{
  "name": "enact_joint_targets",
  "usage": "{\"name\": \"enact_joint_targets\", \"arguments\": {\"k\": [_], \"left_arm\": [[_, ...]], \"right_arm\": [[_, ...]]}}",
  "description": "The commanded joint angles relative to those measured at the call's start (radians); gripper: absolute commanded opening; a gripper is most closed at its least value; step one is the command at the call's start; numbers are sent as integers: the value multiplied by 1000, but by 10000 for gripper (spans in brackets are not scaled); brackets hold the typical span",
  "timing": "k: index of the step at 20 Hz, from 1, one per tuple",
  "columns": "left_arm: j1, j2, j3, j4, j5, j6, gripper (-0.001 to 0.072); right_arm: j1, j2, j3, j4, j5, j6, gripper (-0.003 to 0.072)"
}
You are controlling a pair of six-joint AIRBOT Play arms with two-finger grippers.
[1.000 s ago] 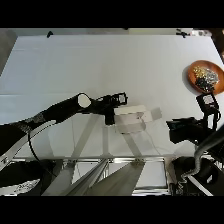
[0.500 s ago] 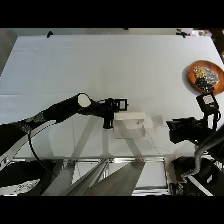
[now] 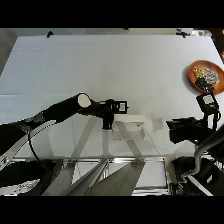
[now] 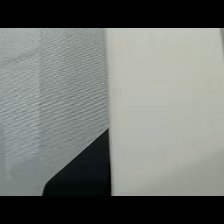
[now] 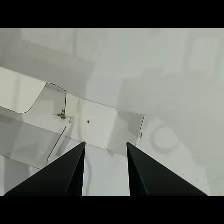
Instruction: Fold the box and place the chain.
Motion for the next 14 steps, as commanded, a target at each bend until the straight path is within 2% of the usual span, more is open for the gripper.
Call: {"name": "enact_joint_targets", "arguments": {"k": [1, 14], "left_arm": [[0, -1, 0, 5, 44, 3, 9], [0, 0, 0, -1, 61, -35, 7]], "right_arm": [[1, 1, 1, 0, 0, 0, 299], [1, 1, 1, 0, 0, 0, 299]]}}
